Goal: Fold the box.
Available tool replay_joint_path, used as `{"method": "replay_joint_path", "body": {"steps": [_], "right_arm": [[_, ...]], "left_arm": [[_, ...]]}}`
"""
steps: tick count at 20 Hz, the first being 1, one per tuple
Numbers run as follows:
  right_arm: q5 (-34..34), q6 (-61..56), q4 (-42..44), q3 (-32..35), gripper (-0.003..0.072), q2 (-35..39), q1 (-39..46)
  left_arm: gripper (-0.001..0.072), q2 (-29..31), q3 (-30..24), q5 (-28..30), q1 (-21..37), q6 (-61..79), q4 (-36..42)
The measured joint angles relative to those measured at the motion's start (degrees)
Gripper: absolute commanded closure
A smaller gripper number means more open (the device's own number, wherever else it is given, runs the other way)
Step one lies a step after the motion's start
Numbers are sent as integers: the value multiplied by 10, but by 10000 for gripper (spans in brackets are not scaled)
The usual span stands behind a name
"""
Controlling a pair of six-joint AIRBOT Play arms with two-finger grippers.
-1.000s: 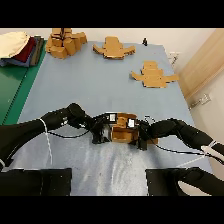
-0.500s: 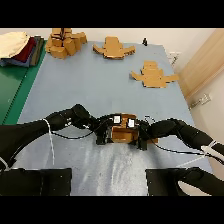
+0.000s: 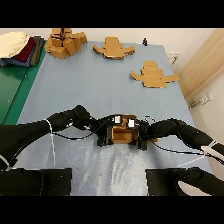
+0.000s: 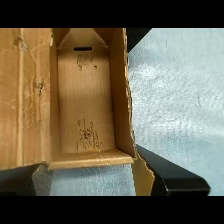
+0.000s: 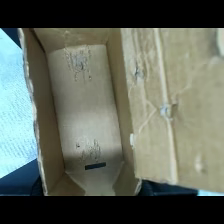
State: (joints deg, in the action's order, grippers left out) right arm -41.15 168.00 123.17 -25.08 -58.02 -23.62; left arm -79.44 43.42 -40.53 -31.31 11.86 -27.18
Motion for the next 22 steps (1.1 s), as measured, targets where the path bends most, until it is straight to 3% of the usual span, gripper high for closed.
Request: {"method": "replay_joint_path", "body": {"steps": [22], "right_arm": [[0,0,0,0,114,0,0]], "left_arm": [[20,15,-24,32,-13,-12,10]]}}
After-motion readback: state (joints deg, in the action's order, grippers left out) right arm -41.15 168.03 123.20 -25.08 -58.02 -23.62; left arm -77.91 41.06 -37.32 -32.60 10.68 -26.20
